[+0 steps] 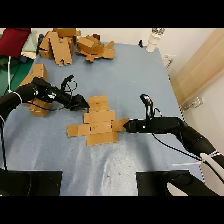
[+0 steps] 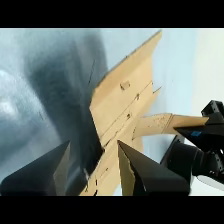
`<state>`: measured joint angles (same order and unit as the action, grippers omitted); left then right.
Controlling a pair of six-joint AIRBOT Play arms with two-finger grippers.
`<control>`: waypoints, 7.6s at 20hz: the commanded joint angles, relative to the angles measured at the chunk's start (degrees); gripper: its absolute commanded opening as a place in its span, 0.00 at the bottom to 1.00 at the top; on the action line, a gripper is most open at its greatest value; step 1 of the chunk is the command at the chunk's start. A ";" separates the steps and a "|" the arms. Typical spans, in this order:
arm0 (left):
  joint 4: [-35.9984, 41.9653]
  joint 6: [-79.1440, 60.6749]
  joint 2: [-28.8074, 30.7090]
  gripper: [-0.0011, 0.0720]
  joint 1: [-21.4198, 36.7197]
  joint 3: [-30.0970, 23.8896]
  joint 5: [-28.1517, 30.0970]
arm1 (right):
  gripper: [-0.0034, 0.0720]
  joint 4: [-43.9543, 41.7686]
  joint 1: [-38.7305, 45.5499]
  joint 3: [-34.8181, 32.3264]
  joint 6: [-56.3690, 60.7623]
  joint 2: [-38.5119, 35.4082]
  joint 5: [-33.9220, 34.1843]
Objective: Fold the box.
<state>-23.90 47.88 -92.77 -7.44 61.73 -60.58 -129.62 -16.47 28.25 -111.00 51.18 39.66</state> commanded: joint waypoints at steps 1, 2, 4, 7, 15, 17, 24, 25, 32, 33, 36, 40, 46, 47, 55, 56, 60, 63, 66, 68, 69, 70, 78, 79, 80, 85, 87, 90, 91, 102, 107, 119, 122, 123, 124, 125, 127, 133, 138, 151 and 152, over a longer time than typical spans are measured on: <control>2.14 -3.63 -0.24 0.66 -0.11 0.11 2.84 | 0.05 0.20 -0.09 -0.02 0.17 -0.07 0.13; 2.40 -3.80 -0.35 0.66 -0.39 0.13 3.61 | 0.05 0.20 -0.09 -0.02 0.17 -0.07 0.22; 3.80 -4.66 -1.49 0.66 -0.70 0.72 2.84 | 0.05 0.24 -0.09 -0.02 0.17 -0.07 0.24; 7.17 -8.02 -3.96 0.66 -2.05 1.62 0.11 | 0.05 0.22 -0.09 -0.02 0.22 -0.07 0.28; 7.65 -14.60 -5.46 0.33 -3.65 3.21 -6.47 | 0.05 0.26 -0.09 -0.02 0.61 -0.07 0.26; 8.17 -16.13 -5.46 0.33 -3.65 3.21 -6.51 | 0.05 0.24 -0.07 -0.02 0.63 -0.07 0.26; 9.77 -20.57 -6.14 0.17 -3.65 3.21 -9.07 | 0.05 0.31 -0.07 0.00 0.63 -0.04 0.22; 9.81 -21.62 -6.56 0.08 -3.65 3.21 -9.73 | 0.05 0.35 -0.07 0.00 0.63 -0.04 0.22; 11.28 -25.62 -8.66 0.03 -3.63 3.21 -12.98 | 0.05 0.59 -0.07 0.00 0.63 -0.07 -0.59; 12.50 -27.43 -8.66 0.03 -3.61 3.23 -13.99 | 0.09 0.85 -0.02 0.00 0.66 -0.07 -0.90; 13.90 -31.19 -8.63 0.03 -3.69 4.70 -18.25 | 0.20 5.40 2.05 0.39 8.24 -0.07 -2.21; 14.08 -34.80 -7.02 0.03 -4.79 4.48 -21.09 | 0.20 16.87 9.60 4.83 19.52 -0.09 2.78; 18.16 -49.44 -1.25 0.03 -9.73 -2.75 -14.56 | 0.18 16.65 12.90 14.16 19.52 -0.07 6.27; 18.18 -50.64 -1.16 0.03 -10.40 -3.98 -13.66 | 0.18 15.82 12.90 15.04 19.52 -0.07 6.23; 18.21 -62.07 7.30 0.03 -13.94 -12.48 -3.23 | 0.17 13.64 12.79 15.34 19.50 1.75 6.36; 18.58 -65.07 9.38 0.03 -14.64 -14.29 -0.63 | 0.17 13.66 12.76 15.34 19.47 2.08 6.40; 21.18 -73.81 14.67 0.03 -16.87 -20.74 6.78 | 0.17 13.66 12.76 15.34 19.45 2.43 6.29; 21.59 -75.45 14.60 0.03 -16.87 -21.99 6.91 | 0.17 13.66 12.76 15.34 19.45 2.43 6.29; 21.35 -75.52 14.60 0.03 -16.87 -23.26 6.56 | 0.17 13.66 12.76 15.34 19.45 2.43 6.25; 21.31 -75.95 14.60 0.03 -16.87 -24.68 6.45 | 0.17 13.66 12.76 15.34 19.45 2.43 6.16; 21.22 -76.59 14.60 0.03 -16.87 -25.29 6.47 | 0.17 13.66 12.76 15.34 19.45 2.43 5.88; 21.18 -76.83 14.78 0.03 -16.87 -25.44 6.12 | 0.17 13.68 12.76 15.34 19.43 2.43 5.64; 20.37 -76.50 14.80 0.03 -16.87 -25.49 5.97 | 0.17 13.66 12.76 15.34 17.99 2.43 5.73; 20.37 -76.43 14.80 0.03 -16.87 -25.49 6.01 | 0.16 13.66 12.76 15.34 16.28 2.43 6.08; 20.44 -76.37 14.80 0.03 -16.85 -25.49 6.08 | 0.15 13.75 12.09 15.34 13.51 2.34 6.62; 20.46 -76.37 14.80 0.03 -16.81 -25.44 6.14 | 0.05 21.20 3.41 15.34 9.42 -0.44 13.29; 20.46 -76.39 14.80 0.03 -16.81 -25.42 6.14 | 0.05 29.90 -2.21 14.16 13.27 -3.56 15.72; 20.46 -76.39 14.80 0.03 -16.83 -25.44 6.12 | 0.05 41.09 -11.58 7.98 21.88 -12.35 15.52; 20.46 -76.39 14.80 0.03 -16.83 -25.42 6.12 | 0.05 41.68 -14.32 5.20 23.10 -15.47 15.93; 20.48 -76.39 14.80 0.03 -16.85 -25.42 6.10 | 0.07 47.82 -47.84 -6.78 19.47 -16.68 11.56; 20.48 -76.39 14.80 0.03 -16.85 -25.44 5.99 | 0.46 53.40 -48.81 -6.78 15.91 -6.78 7.89; 20.48 -76.39 14.80 0.03 -16.85 -25.44 5.99 | 0.47 54.36 -48.81 -6.78 15.93 -4.31 -0.42; 20.48 -76.39 14.80 0.03 -16.85 -25.44 5.99 | 0.47 54.21 -48.83 -6.78 15.93 -3.15 -0.39; 20.48 -76.39 14.80 0.03 -16.85 -25.44 5.97 | 0.47 54.21 -48.83 -6.78 15.93 -2.91 -0.42; 20.48 -76.39 14.80 0.03 -16.85 -25.44 5.97 | 0.47 54.23 -48.81 -6.80 15.93 -2.91 -0.42; 20.48 -76.39 14.80 0.03 -16.85 -25.44 5.97 | 0.47 54.34 -48.78 -6.80 15.93 -2.91 -0.42; 20.48 -76.39 14.80 0.03 -16.85 -25.44 5.99 | 0.47 54.77 -48.78 -6.78 15.96 -2.91 -0.48; 20.48 -76.39 14.80 0.03 -16.85 -25.44 5.99 | 0.47 56.61 -48.72 -6.80 16.04 -2.89 -0.81; 20.48 -76.39 14.78 0.03 -16.85 -25.44 5.95 | 0.45 58.14 -48.72 -6.75 16.06 -0.59 -0.96; 20.48 -76.41 14.80 0.03 -16.85 -25.42 6.01 | 0.45 60.06 -48.72 -2.84 16.94 -1.27 -0.15; 20.48 -76.41 14.80 0.03 -16.83 -25.44 6.05 | 0.45 60.08 -48.72 -2.84 16.92 -1.77 -0.13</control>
<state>-3.42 -28.51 -78.02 -24.32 36.25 -54.63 -69.73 -65.12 25.06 -94.37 50.09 39.33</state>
